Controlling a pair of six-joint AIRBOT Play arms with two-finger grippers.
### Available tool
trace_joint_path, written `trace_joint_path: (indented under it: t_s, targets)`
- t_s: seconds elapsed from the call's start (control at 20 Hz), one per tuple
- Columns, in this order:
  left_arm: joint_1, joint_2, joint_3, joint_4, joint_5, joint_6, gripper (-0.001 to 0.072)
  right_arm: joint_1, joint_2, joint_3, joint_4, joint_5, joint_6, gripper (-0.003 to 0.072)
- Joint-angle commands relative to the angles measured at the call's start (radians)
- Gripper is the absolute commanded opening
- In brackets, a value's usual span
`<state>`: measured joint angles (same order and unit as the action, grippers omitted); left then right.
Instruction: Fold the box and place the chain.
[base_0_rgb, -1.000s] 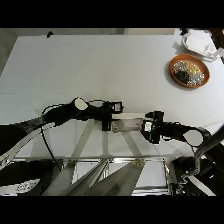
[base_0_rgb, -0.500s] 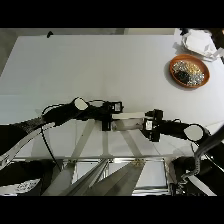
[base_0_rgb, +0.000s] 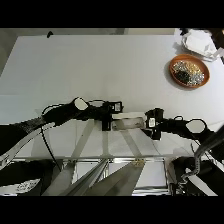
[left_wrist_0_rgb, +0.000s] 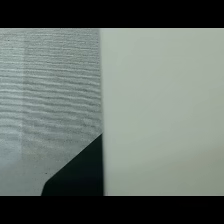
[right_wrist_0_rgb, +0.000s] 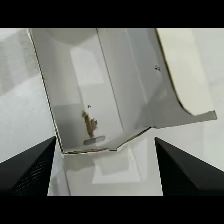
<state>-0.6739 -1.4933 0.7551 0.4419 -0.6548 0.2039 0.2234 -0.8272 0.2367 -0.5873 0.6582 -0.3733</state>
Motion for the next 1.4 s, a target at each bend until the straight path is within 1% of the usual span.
trace_joint_path:
  t_s: [0.0,0.1,0.35,0.55,0.75,0.95,1.15,1.2,1.35]
  targets:
    - [-0.001,0.001,0.000,0.000,0.000,0.002,0.0012,-0.032,-0.033,0.003,0.092,0.043,-0.136,0.0684]
    - [-0.001,0.001,0.000,0.000,0.000,0.002,0.0012,-0.032,-0.068,0.014,0.099,0.064,-0.166,0.0684]
    - [-0.001,0.001,0.000,0.000,0.000,0.002,0.0012,-0.032,-0.136,0.060,0.099,0.065,-0.186,0.0684]
    - [-0.001,0.001,0.000,0.000,0.000,0.002,0.0012,-0.032,-0.224,0.097,0.099,0.129,-0.220,0.0684]
    - [-0.001,0.001,0.000,0.000,0.000,0.002,0.0012,-0.032,-0.281,0.098,0.098,0.174,-0.219,0.0679]
    - [-0.001,0.001,0.000,0.000,0.000,0.002,0.0012,-0.032,-0.289,0.098,0.098,0.173,-0.207,0.0635]
    - [-0.001,0.001,0.000,0.000,0.000,0.002,0.0012,-0.039,-0.303,0.098,0.099,0.163,-0.208,0.0617]
    - [-0.001,0.001,0.000,0.000,-0.001,0.002,0.0012,-0.048,-0.316,0.098,0.098,0.160,-0.208,0.0541]
    - [-0.001,0.001,0.000,0.000,0.000,0.002,0.0012,-0.072,-0.327,0.099,0.099,0.142,-0.212,0.0511]
